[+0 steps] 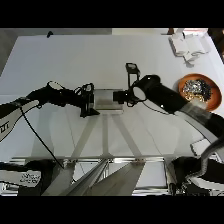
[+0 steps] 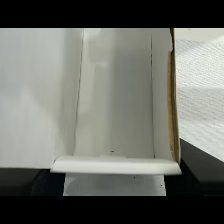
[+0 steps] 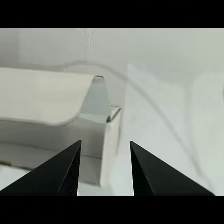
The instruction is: Fold the box and place the chain.
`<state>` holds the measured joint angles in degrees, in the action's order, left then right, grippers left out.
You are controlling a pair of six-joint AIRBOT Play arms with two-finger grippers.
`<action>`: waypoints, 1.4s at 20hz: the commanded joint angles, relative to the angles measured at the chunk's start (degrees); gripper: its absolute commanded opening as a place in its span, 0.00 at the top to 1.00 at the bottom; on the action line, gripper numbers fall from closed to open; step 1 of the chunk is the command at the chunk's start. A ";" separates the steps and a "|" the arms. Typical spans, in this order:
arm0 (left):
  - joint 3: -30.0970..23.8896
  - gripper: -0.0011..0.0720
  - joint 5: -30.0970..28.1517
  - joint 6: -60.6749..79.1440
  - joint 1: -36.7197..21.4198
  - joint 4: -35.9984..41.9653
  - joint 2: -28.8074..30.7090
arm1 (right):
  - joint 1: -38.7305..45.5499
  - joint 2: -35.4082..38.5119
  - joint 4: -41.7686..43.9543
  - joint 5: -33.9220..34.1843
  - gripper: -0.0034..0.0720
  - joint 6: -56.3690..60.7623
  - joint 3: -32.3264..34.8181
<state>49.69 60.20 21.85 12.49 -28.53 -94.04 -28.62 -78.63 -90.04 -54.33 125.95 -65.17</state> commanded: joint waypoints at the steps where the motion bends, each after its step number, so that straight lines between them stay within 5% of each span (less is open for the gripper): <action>1: -0.02 0.42 0.00 0.00 0.00 0.02 0.00 | 4.46 9.68 -0.81 -4.44 0.49 -7.87 -0.04; 8: -0.02 0.42 0.00 0.00 0.00 0.02 0.00 | 35.15 20.48 -6.93 -22.16 0.44 -25.59 0.02; 10: -0.02 0.42 0.02 0.00 0.00 0.02 0.00 | 44.04 20.41 -10.05 -20.96 0.21 -31.89 0.63; 14: -0.02 0.42 0.00 0.00 0.00 0.02 0.00 | 57.94 16.35 -3.06 -13.68 0.13 -37.75 2.21; 19: -0.02 0.42 0.02 0.00 0.00 0.02 0.00 | 60.30 3.91 -3.02 -6.34 0.12 -49.81 2.21; 21: -0.02 0.42 0.02 0.00 0.00 0.02 0.00 | 60.30 -0.35 -2.60 -3.06 0.06 -49.77 2.21; 28: -0.02 0.42 0.02 0.00 0.00 0.02 0.00 | 60.30 -10.21 -2.73 2.45 0.07 -49.96 2.21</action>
